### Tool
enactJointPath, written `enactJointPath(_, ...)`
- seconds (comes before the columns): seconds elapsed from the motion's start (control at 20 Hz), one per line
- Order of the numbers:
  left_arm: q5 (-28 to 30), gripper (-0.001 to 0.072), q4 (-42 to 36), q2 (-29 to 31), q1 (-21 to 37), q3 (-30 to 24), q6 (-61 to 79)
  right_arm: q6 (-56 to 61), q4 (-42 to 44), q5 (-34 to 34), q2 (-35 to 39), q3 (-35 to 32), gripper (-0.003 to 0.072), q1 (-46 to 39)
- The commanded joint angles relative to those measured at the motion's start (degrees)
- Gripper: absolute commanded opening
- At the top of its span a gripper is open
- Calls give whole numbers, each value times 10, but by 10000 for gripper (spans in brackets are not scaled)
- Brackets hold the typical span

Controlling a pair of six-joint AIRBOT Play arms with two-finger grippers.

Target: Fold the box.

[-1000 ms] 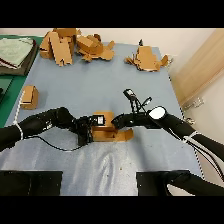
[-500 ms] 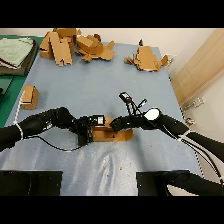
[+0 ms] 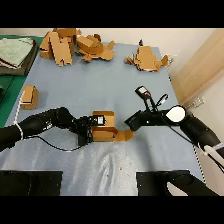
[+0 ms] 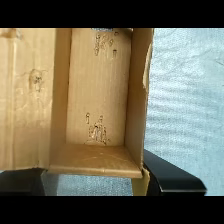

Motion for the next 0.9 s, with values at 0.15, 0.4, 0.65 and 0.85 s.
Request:
enactJointPath(0.15, 0, 355, -4, 0, 0, 0, 1, -159, -124, 76, 19, -12, 510, 122)
enactJointPath(0.4, 0, 356, -5, 0, 0, 0, 1, -159, -173, -17, -40, -11, 512, 164)
enactJointPath(0.65, 0, 355, -5, 0, 0, 0, 1, -159, -161, -60, -52, -11, 512, 164)
enactJointPath(0.85, 0, 356, -5, 0, 0, 0, 1, -181, -110, -71, -75, -11, 511, 164)
